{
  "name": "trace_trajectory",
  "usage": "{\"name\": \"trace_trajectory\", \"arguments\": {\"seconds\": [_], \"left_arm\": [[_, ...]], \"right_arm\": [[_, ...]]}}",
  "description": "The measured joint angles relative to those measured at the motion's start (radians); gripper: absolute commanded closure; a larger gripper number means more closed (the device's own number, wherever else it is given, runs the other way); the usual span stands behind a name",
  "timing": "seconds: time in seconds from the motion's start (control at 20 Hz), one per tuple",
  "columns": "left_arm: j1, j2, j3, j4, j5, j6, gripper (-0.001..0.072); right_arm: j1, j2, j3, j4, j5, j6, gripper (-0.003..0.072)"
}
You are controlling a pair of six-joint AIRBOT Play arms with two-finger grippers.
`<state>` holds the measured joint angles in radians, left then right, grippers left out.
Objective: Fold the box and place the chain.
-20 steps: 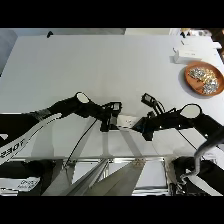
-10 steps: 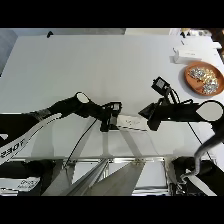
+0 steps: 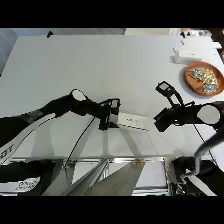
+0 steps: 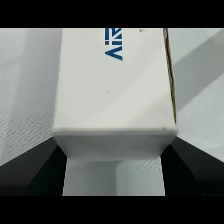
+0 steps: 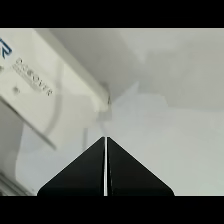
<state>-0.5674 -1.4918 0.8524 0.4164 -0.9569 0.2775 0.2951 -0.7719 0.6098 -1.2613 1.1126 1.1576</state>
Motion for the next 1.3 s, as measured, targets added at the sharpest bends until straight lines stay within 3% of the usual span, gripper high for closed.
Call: {"name": "trace_trajectory", "arguments": {"seconds": [0.25, 0.5, 0.85, 1.1, 1.3], "left_arm": [[0.142, 0.233, 0.000, 0.087, 0.020, -0.216, 0.0708], [0.401, 0.413, -0.002, 0.296, 0.044, -0.548, 0.0709], [0.719, 0.464, -0.143, 0.409, 0.085, -0.743, 0.0709], [0.786, 0.468, -0.266, 0.484, 0.123, -0.799, 0.0708], [0.799, 0.466, -0.330, 0.643, 0.126, -0.921, 0.0707]], "right_arm": [[0.000, 0.000, 0.000, -0.016, 0.043, 0.040, 0.0666], [0.000, 0.000, 0.000, -0.015, 0.054, 0.056, 0.0666], [0.000, 0.000, 0.000, -0.014, 0.057, 0.069, 0.0666], [0.000, 0.000, 0.000, -0.013, 0.053, 0.069, 0.0666], [0.000, 0.000, 0.000, -0.013, 0.048, 0.069, 0.0666]]}}
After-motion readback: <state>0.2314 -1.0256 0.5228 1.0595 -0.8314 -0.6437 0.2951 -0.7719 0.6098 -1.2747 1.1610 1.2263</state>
